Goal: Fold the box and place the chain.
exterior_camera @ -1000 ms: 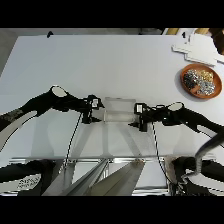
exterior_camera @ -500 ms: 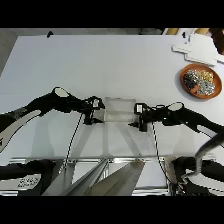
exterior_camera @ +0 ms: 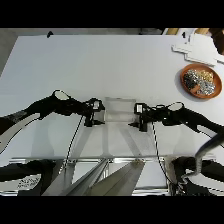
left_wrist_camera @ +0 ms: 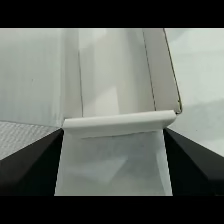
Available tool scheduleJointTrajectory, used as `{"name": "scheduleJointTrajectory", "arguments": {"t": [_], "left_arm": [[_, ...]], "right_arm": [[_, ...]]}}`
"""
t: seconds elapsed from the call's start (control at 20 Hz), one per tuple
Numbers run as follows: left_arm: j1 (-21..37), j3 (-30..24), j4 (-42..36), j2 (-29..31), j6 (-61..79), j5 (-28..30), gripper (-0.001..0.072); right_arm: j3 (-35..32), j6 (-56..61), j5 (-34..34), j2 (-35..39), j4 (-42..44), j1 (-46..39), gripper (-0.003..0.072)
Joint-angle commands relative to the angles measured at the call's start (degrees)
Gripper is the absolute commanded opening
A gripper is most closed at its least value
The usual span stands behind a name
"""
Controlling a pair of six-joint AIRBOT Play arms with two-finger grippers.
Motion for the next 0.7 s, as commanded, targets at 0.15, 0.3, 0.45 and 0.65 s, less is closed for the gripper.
{"name": "scheduleJointTrajectory", "arguments": {"t": [0.15, 0.3, 0.45, 0.65], "left_arm": [[-0.8, -0.5, -5.0, 0.0, 2.7, 0.9, 0.0698], [-0.8, -0.5, -4.9, -1.0, 2.7, 0.8, 0.0698], [-0.7, -0.5, -2.4, -1.6, 2.7, -0.3, 0.0698], [1.4, -0.5, -1.7, -0.5, 2.7, -2.8, 0.0699]], "right_arm": [[0.0, 0.0, 0.0, 0.0, 0.0, 0.0, 0.0298], [0.0, 0.0, 0.0, 0.0, 0.0, 0.0, 0.0298], [0.0, 0.0, 0.0, 0.0, 0.0, 0.0, 0.0298], [0.0, 0.0, 0.0, 0.0, 0.0, 0.0, 0.0298]]}}
